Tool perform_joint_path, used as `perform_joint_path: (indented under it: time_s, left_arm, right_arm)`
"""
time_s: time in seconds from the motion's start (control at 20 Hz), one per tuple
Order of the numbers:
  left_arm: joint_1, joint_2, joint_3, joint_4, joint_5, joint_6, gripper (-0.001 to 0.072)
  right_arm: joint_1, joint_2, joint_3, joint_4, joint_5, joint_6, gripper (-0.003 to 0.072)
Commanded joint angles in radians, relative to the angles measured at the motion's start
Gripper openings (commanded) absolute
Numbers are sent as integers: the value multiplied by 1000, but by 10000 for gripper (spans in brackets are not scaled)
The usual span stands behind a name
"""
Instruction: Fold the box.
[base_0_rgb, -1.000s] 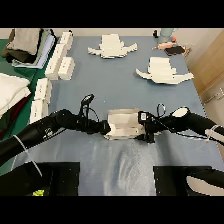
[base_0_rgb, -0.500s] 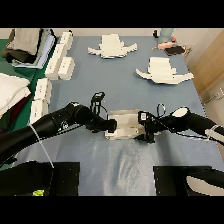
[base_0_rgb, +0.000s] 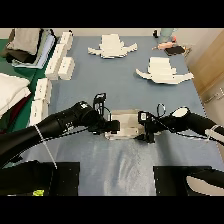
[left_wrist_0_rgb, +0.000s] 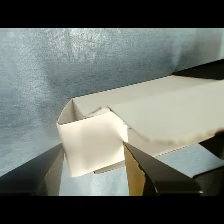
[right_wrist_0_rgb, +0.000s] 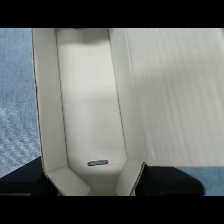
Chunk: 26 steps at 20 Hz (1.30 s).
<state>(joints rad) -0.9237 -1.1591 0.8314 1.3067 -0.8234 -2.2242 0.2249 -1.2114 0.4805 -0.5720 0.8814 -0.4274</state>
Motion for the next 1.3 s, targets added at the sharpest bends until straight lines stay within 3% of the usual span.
perform_joint_path:
  time_s: [0.0, 1.0, 1.05, 1.25]
  left_arm:
    - [-5, -3, 24, 8, 0, -37, 540]
    - [-5, -59, 27, -21, 10, -44, 537]
    - [-5, -71, 28, -21, 10, -44, 454]
    - [-4, -88, 35, -20, 11, -44, 415]
  right_arm:
    - [1, -1, 0, 0, 0, 0, 599]
    - [1, -1, 0, 0, 0, 0, 600]
    - [1, -1, 0, 0, 0, 0, 599]
    - [1, -1, 0, 0, 0, 0, 600]
